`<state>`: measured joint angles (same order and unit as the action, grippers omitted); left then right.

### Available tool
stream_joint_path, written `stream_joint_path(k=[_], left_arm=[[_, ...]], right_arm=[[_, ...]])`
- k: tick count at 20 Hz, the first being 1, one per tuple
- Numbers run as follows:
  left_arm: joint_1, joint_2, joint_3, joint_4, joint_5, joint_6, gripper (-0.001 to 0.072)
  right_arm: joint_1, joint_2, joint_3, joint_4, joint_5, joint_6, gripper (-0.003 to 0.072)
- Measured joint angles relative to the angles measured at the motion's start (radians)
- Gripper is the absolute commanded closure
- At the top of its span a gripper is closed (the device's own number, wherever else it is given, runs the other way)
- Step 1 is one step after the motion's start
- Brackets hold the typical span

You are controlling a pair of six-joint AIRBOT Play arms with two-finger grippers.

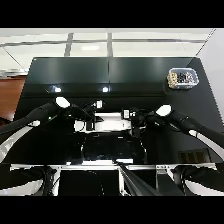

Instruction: Fold the box and place the chain.

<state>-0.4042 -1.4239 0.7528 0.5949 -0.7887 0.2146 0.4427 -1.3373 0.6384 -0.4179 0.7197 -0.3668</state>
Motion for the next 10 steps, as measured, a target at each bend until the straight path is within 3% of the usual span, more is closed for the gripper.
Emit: stream_joint_path(k=[10], left_arm=[[0.0, 0.0, 0.0, 0.0, 0.0, -0.001, 0.0684]], right_arm=[[0.0, -0.006, 0.001, -0.01, 0.002, 0.002, -0.0004]])
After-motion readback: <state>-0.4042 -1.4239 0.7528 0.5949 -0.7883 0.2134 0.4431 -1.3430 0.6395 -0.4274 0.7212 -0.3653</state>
